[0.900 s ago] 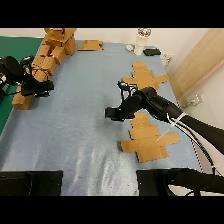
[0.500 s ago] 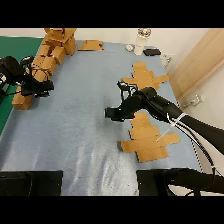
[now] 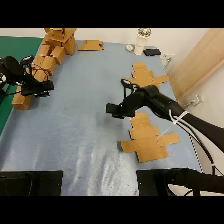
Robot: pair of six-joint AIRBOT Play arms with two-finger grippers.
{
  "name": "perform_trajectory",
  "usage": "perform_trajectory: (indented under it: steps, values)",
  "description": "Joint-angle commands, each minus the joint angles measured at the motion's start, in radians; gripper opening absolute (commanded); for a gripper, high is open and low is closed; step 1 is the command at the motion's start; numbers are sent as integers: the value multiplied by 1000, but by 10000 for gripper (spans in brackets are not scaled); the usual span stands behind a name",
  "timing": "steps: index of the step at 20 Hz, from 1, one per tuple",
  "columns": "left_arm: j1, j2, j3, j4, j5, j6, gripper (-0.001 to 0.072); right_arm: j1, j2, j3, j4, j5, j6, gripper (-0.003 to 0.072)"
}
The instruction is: Fold the box.
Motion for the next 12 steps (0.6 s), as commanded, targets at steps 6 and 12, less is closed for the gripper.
perform_trajectory:
  steps: [6,12]
  values:
    - [0,-3,0,-77,144,-16,14,-711,-8,141,-116,-390,-418,441]
    - [0,-4,-1,-187,124,-15,14,-1162,-100,137,-109,-540,-848,440]
